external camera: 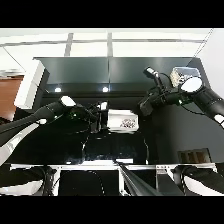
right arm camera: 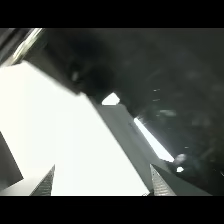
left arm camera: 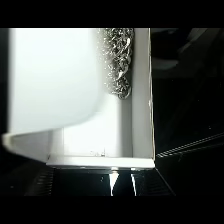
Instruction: Fold the box and place the chain.
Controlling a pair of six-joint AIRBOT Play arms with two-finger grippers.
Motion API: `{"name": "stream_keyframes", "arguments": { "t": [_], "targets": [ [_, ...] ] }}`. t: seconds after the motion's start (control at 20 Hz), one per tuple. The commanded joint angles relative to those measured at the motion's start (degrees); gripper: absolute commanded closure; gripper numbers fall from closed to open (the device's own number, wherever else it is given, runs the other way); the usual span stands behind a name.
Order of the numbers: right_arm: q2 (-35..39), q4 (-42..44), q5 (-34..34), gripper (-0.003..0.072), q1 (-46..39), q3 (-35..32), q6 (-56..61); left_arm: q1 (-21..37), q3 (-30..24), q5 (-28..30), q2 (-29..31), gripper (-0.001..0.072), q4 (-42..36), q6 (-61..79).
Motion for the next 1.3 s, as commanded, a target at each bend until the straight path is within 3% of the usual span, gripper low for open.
{"name": "stream_keyframes", "arguments": {
  "t": [0.0, 0.35, 0.8, 0.9, 1.25],
  "targets": [
    [-0.20, -0.55, 4.96, -0.0034, 0.66, 0.55, -11.17, 0.00, 0.04, -0.02, -0.04, 0.0305, 0.02, 0.00],
    [-0.20, -6.12, 3.96, -0.0034, 4.66, -0.68, -12.85, 0.00, 0.04, -0.04, -0.04, 0.0305, 0.04, 0.00],
    [-0.24, -6.10, 2.91, -0.0032, 5.31, -0.83, -12.85, 0.00, 0.04, -0.02, -0.04, 0.0305, 0.04, 0.00],
    [-0.26, -6.12, 2.97, 0.0191, 5.42, -1.44, -12.85, 0.00, 0.04, -0.02, -0.04, 0.0305, 0.04, 0.00],
    [-0.26, -7.76, 2.40, 0.0205, 5.42, -1.95, -12.81, 0.00, 0.04, -0.02, -0.04, 0.0305, 0.04, 0.00]
  ]
}}
